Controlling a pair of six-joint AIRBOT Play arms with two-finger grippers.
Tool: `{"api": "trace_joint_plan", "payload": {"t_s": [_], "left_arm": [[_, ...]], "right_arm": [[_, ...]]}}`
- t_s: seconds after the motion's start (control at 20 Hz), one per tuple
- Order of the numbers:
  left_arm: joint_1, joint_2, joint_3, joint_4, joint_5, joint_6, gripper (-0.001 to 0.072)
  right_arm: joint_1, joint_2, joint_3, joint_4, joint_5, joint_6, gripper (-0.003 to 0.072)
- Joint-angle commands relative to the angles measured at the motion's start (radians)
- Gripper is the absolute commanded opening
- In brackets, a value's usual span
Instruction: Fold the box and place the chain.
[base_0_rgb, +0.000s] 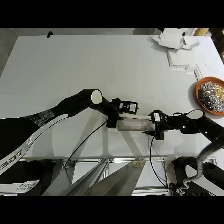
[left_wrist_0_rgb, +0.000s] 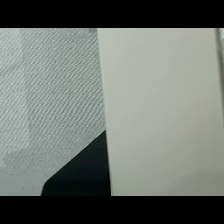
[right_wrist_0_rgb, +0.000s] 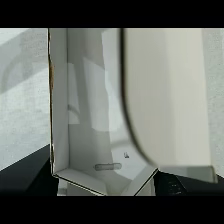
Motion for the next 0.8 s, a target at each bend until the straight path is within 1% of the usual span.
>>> {"api": "trace_joint_plan", "payload": {"t_s": [0.0,0.4,0.45,0.5,0.6,0.65,0.7,0.75], "left_arm": [[0.0,0.0,0.0,-0.001,0.0,0.0,0.0012],[0.0,0.0,0.0,0.0,-0.005,0.0,0.0012],[0.0,0.002,0.0,0.0,-0.008,0.0,0.0027],[0.0,0.004,0.0,0.003,-0.007,0.0,0.0118],[0.003,0.016,0.0,0.015,-0.008,-0.002,0.0481],[0.003,0.028,0.0,0.028,-0.008,-0.008,0.0615],[0.003,0.042,0.0,0.045,-0.013,-0.01,0.07],[0.003,0.059,0.0,0.071,-0.019,-0.026,0.0696]], "right_arm": [[-0.001,0.0,0.0,0.0,-0.002,0.0,0.056],[-0.001,0.0,0.0,0.0,-0.001,0.0,0.056],[-0.001,0.0,0.0,0.0,-0.001,0.0,0.056],[-0.001,0.0,0.0,0.0,-0.002,0.0,0.056],[-0.001,0.0,0.0,0.0,-0.001,0.0,0.056],[-0.001,0.0,0.0,0.0,-0.001,0.0,0.056],[-0.001,0.0,0.0,0.001,-0.001,0.0,0.056],[-0.001,0.0,0.0,0.0,-0.002,0.0,0.056]]}}
